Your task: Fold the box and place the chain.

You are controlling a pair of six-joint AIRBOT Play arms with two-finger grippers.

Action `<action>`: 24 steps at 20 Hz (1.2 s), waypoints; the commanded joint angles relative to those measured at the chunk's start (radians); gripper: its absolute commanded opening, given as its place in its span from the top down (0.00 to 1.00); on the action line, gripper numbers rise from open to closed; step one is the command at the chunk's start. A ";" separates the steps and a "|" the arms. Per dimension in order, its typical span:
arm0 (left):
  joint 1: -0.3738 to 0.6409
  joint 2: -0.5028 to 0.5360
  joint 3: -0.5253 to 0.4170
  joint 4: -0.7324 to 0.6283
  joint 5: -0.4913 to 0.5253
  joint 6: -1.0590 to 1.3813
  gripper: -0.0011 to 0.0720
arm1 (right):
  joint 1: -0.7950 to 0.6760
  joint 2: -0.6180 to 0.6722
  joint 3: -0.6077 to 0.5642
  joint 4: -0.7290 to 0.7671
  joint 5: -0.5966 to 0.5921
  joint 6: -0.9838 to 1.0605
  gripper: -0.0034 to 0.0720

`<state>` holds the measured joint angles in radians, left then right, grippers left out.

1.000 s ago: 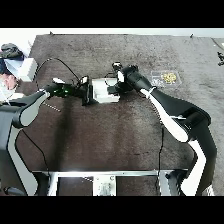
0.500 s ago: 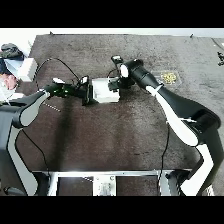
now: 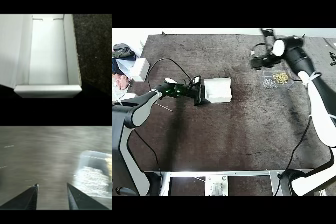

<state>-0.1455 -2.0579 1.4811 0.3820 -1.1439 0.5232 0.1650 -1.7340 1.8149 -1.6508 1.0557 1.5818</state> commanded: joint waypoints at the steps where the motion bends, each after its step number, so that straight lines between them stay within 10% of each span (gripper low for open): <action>1: 0.000 0.000 0.000 0.000 0.000 0.001 0.54 | -0.158 -0.038 -0.004 0.048 -0.006 -0.019 0.57; 18: 0.000 0.000 0.000 0.000 0.002 0.001 0.54 | -0.232 -0.250 -0.004 0.224 0.013 -0.124 0.60; 24: 0.000 0.000 0.000 0.000 0.002 0.001 0.54 | -0.232 -0.260 -0.003 0.224 -0.002 -0.123 0.85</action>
<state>-0.1455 -2.0579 1.4811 0.3820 -1.1427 0.5240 -0.0681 -1.9903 1.8114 -1.4288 1.0622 1.4578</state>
